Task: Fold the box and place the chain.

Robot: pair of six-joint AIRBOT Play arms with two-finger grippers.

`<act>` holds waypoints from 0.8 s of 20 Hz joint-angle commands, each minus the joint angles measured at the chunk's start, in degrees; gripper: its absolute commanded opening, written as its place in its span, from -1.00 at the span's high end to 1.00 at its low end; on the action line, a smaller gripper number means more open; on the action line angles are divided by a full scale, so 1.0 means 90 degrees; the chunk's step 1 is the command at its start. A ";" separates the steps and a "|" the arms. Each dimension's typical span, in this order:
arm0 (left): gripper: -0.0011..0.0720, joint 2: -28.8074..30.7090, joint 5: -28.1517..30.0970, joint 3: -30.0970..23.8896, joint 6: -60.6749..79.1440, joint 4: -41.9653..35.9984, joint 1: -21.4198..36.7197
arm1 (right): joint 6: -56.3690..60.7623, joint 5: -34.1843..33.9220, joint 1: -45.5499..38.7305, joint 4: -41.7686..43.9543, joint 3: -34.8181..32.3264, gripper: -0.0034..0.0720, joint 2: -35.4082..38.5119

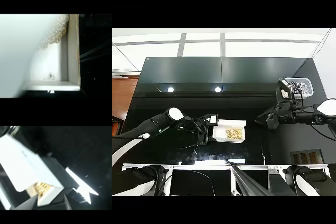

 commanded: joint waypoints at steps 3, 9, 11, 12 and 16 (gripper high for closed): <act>-0.38 -0.0005 0.0364 0.0002 -0.0403 0.0022 -0.0017 | 0.0806 -0.1804 0.0634 -0.0019 0.0015 -0.09 -0.0039; -0.38 -0.0005 0.0563 0.0022 -0.0401 0.0022 -0.0017 | 0.0952 -0.2305 0.1251 -0.0080 0.0714 -0.74 -0.0947; -0.38 -0.0005 0.0563 0.0019 -0.0401 0.0022 -0.0017 | 0.0491 -0.2101 0.1392 -0.0104 0.1018 -0.74 -0.1348; -0.38 -0.0005 0.0566 0.0019 -0.0398 0.0022 -0.0017 | 0.0185 -0.1889 0.1474 -0.0124 0.1078 -0.74 -0.1515; -0.39 -0.0005 0.0561 0.0019 -0.0393 0.0024 -0.0017 | -0.1634 -0.0670 0.1858 -0.0663 0.1090 -0.74 -0.1761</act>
